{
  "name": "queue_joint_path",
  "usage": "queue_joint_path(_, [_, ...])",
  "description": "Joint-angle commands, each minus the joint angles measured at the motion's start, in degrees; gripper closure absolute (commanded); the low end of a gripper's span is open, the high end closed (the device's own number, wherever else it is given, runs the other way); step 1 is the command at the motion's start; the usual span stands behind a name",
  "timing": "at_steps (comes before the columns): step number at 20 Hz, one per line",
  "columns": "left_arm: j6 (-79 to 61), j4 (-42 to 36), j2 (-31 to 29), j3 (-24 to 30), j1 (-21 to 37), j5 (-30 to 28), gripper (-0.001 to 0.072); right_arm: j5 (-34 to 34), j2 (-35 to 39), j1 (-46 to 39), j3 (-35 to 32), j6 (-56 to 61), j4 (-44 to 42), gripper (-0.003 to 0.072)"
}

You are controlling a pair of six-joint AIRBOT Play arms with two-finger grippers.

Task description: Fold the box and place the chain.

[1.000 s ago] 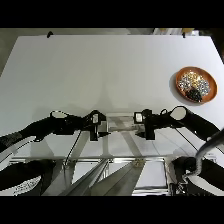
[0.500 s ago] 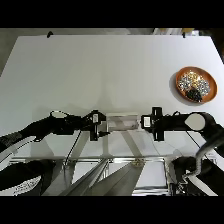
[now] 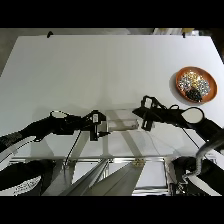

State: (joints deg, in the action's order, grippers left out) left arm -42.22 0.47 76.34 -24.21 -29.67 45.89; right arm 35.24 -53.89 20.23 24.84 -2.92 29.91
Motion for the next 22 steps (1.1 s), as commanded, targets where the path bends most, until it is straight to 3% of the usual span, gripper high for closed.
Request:
queue_joint_path(1, [0.0, 0.0, -0.1, 0.0, 0.0, 0.0, 0.0507, -5.7, -8.8, 0.0, 0.0, -0.3, -3.7, 0.0669])
queue_joint_path(5, [0.0, 0.0, -0.1, 0.0, 0.0, 0.0, 0.0507, -2.4, -9.0, 0.0, 0.0, -0.1, -3.2, 0.0669])
queue_joint_path(8, [0.0, 0.0, -0.1, 0.0, 0.0, 0.0, 0.0507, -0.2, -2.5, 0.0, 0.0, 2.6, 2.1, 0.0669])
queue_joint_path(11, [0.0, 0.0, -0.1, 0.0, 0.0, 0.0, 0.0507, 3.3, 4.6, 0.0, 0.0, 8.9, 17.0, 0.0671])
queue_joint_path(13, [0.0, 0.0, -0.1, 0.0, 0.0, 0.0, 0.0507, 11.5, 5.4, 0.0, 0.0, 8.3, 31.4, 0.0672])
queue_joint_path(15, [0.0, 0.0, -0.1, 0.0, 0.0, 0.0, 0.0507, 15.3, 4.3, 0.0, 0.0, 5.1, 37.7, 0.0671])
queue_joint_path(16, [0.0, 0.0, -0.1, 0.0, 0.0, 0.0, 0.0507, 15.3, 3.6, 0.0, 0.0, 3.3, 37.2, 0.0666])
queue_joint_path(18, [0.0, 0.0, -0.1, 0.0, 0.0, 0.0, 0.0507, 14.1, 1.9, 0.0, 0.0, -2.0, 31.7, 0.0545])
queue_joint_path(22, [0.0, 0.0, -0.1, 0.0, 0.0, 0.0, 0.0507, 13.1, -1.8, 0.0, 0.0, -10.9, 20.3, 0.0578])
